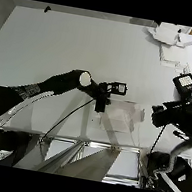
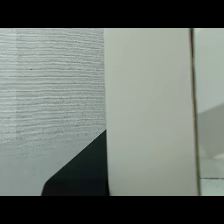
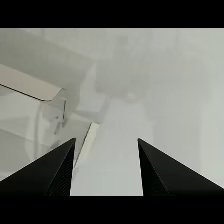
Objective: Fold the box and place the chain.
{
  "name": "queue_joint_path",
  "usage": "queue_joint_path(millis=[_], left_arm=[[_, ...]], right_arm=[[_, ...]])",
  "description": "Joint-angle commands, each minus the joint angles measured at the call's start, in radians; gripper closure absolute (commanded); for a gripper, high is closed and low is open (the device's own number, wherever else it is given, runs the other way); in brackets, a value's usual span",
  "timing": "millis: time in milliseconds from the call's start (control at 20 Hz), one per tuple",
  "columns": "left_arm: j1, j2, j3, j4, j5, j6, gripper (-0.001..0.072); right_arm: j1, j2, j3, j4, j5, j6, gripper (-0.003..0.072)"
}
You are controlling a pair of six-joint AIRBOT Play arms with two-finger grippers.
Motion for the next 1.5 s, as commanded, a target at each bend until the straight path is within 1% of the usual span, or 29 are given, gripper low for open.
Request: queue_joint_path(millis=[0,100,600,850,1150,1450], left_arm=[[0.001,0.036,0.0,0.12,-0.012,-0.065,0.0708],[0.001,0.054,0.0,0.14,-0.014,-0.087,0.0708],[-0.008,0.044,0.0,0.137,-0.012,-0.083,0.0708],[-0.008,0.044,0.0,0.127,0.024,-0.082,0.0708],[-0.008,0.005,0.0,0.126,0.026,-0.083,0.0708],[-0.008,0.005,-0.001,0.127,0.026,-0.083,0.0708]], right_arm=[[0.001,0.001,0.0,0.0,0.0,0.0,0.025],[0.001,0.001,0.0,0.0,0.0,0.0,0.025],[0.001,0.001,0.0,0.004,0.0,0.0,0.025],[0.001,0.001,0.0,0.005,0.0,0.0,0.025],[0.001,0.001,0.0,0.007,0.001,0.0,0.025],[0.001,0.001,0.0,0.007,0.0,0.0,0.025]])
